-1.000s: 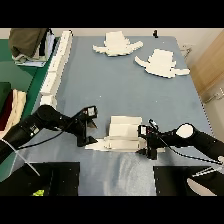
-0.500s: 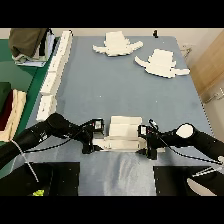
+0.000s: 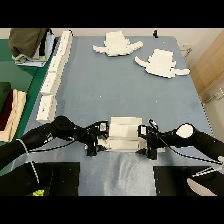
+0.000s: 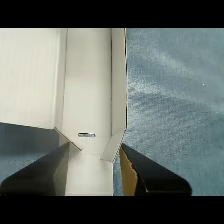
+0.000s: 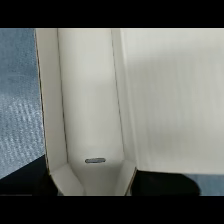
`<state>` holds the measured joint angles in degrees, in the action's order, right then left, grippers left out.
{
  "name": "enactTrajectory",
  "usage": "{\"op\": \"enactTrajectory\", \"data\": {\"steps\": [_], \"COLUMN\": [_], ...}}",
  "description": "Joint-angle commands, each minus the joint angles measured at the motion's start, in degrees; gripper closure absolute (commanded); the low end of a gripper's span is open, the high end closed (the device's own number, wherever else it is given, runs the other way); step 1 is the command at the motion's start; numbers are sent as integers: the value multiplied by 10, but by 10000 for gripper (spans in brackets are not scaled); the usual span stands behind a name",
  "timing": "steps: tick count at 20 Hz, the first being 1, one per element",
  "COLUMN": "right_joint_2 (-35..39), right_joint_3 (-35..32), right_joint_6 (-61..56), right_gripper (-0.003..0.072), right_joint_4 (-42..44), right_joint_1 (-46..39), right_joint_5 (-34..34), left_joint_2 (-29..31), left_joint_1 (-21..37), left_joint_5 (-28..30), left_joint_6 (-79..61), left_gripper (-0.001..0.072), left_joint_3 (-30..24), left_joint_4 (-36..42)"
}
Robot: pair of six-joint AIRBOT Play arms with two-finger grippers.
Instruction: Fold the box.
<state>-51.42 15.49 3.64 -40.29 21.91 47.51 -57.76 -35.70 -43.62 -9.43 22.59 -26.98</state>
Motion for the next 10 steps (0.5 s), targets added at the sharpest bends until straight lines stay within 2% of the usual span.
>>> {"op": "enactTrajectory", "data": {"steps": [1, 6, 10], "right_joint_2": [1, 0, 1], "right_joint_3": [0, 0, 0], "right_joint_6": [0, 0, 0], "right_gripper": [180, 180, 180], "right_joint_4": [0, 0, 0], "right_joint_1": [0, 0, 0], "right_joint_5": [0, 0, 0], "left_joint_2": [-4, -5, -5], "left_joint_1": [-4, -13, -36], "left_joint_5": [6, 45, 44], "left_joint_6": [3, 2, -2], "left_gripper": [432, 441, 439], "left_joint_3": [0, 2, 4], "left_joint_4": [2, 3, -3]}}
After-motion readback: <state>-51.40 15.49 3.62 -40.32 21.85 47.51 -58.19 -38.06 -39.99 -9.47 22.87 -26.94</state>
